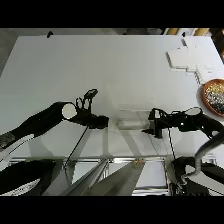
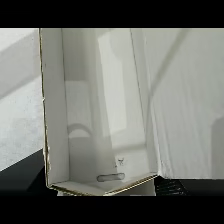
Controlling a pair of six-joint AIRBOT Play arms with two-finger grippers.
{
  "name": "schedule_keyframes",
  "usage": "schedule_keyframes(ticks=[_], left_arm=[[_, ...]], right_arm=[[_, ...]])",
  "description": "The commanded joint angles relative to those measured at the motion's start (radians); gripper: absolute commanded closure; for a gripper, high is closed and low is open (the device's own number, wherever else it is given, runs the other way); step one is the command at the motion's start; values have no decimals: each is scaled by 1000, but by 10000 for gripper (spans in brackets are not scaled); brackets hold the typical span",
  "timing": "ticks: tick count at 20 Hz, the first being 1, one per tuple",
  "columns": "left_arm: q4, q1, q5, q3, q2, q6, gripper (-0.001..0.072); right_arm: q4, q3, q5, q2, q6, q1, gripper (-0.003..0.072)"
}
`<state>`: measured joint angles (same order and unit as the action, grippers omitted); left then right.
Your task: Fold the box and place the chain.
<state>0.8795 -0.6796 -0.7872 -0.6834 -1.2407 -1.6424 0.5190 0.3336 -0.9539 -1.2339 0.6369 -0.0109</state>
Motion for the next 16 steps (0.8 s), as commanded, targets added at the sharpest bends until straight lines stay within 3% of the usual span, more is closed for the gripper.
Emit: schedule_keyframes(ticks=[1,6,16], left_arm=[[-127,-19,40,2,-9,76,506],[-192,-64,99,2,-9,115,505],[-157,-124,137,-65,-10,113,500]], right_arm=[[0,0,0,0,0,0,271],[0,0,0,0,0,0,271],[0,0,0,0,0,0,271]])
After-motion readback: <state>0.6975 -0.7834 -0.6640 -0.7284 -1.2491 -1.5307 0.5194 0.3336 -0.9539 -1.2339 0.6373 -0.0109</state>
